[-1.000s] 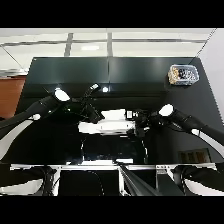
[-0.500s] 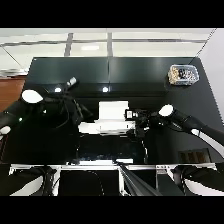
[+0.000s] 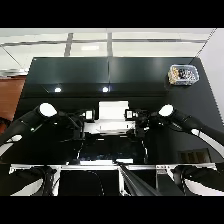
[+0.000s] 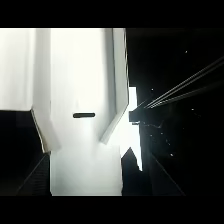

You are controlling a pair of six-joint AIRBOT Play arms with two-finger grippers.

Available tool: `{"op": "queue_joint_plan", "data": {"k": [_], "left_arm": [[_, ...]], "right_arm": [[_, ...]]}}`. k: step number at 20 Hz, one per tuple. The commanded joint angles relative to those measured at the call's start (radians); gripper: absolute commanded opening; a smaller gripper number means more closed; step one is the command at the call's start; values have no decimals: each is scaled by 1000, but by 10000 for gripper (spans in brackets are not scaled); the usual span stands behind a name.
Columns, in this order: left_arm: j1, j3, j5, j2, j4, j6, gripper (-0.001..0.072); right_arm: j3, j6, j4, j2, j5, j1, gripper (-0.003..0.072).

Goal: Fold the box and place the chain.

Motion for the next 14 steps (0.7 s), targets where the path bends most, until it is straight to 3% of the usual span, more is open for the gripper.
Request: {"op": "queue_joint_plan", "data": {"k": [1, 5, 6, 8, 9, 14], "left_arm": [[-36, -2, 76, -35, -23, 35, 699], [-35, -2, 82, -35, -26, -7, 685], [-35, -2, 82, -35, -35, -14, 651], [-36, -2, 82, -35, -62, -20, 301], [-37, -2, 88, -35, -69, -17, 217], [-44, -2, 129, -48, -176, -17, 217]], "right_arm": [[0, 0, 0, 0, 0, 1, 487], [0, 0, 0, 0, 0, 1, 487], [0, 0, 0, 0, 0, 1, 486], [0, 0, 0, 0, 0, 1, 487], [0, 0, 0, 0, 0, 1, 487], [0, 0, 0, 0, 0, 1, 487]]}}
